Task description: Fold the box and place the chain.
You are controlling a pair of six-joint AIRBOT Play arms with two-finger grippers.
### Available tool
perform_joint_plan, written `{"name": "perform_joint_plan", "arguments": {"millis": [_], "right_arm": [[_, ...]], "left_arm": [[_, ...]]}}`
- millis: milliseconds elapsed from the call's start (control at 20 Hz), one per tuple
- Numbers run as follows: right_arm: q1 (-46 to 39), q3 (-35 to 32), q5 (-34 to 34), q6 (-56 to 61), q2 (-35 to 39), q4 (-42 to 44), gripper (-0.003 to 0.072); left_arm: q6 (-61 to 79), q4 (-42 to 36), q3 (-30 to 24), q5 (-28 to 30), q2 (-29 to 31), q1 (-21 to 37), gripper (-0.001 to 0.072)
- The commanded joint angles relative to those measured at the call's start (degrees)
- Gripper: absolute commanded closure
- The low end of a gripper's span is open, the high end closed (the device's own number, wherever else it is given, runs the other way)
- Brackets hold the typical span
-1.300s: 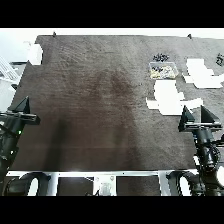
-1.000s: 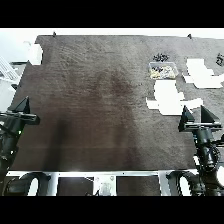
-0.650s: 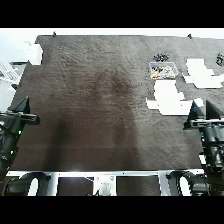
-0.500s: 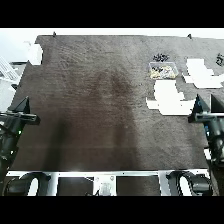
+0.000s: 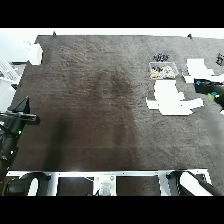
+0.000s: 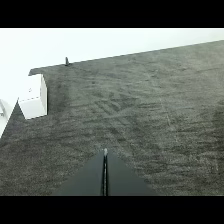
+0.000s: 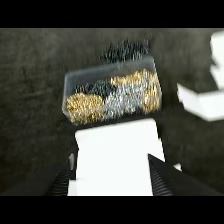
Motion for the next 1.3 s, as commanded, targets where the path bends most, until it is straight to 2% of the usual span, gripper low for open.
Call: {"name": "perform_joint_plan", "arguments": {"millis": [0, 100, 200, 300, 450, 500, 600, 750, 850, 1000, 1250], "right_arm": [[-16.4, 13.5, 28.1, 17.4, -14.7, -8.6, 0.0106], [-21.0, 19.5, 31.7, 18.2, -16.9, -10.0, 0.0106], [-22.3, 28.3, 34.8, 19.6, -21.1, -16.2, 0.0107], [-21.8, 39.1, 41.8, 21.6, -28.7, -21.6, 0.0107], [-20.3, 53.3, 53.8, 22.7, -41.6, -23.2, 0.0109], [-19.6, 55.8, 54.2, 22.6, -44.5, -23.3, 0.011], [-17.5, 59.3, 54.1, 21.3, -49.7, -24.8, 0.011], [-13.7, 64.8, 54.3, 21.1, -56.3, -33.4, 0.011], [-11.9, 68.0, 54.2, 20.4, -58.9, -34.6, 0.011], [-10.3, 70.2, 50.8, 20.5, -59.8, -37.4, 0.011], [-9.9, 70.4, 50.8, 20.5, -60.5, -39.3, 0.011]], "left_arm": [[0.0, 0.0, 0.0, 0.0, 0.0, 0.0, 0.069], [0.0, 0.0, 0.0, 0.0, 0.0, 0.0, 0.069], [0.0, 0.0, 0.0, 0.0, 0.0, 0.0, 0.069], [0.0, 0.0, 0.0, 0.0, 0.0, 0.0, 0.069], [0.0, 0.0, 0.0, 0.0, 0.0, 0.0, 0.069], [0.0, 0.0, 0.0, 0.0, 0.0, 0.0, 0.0689], [0.0, 0.0, 0.0, 0.0, 0.0, 0.0, 0.069], [0.0, 0.0, 0.0, 0.0, 0.0, 0.0, 0.069], [0.0, 0.0, 0.0, 0.0, 0.0, 0.0, 0.069], [0.0, 0.0, 0.0, 0.0, 0.0, 0.0, 0.069], [0.0, 0.0, 0.0, 0.0, 0.0, 0.0, 0.069]]}}
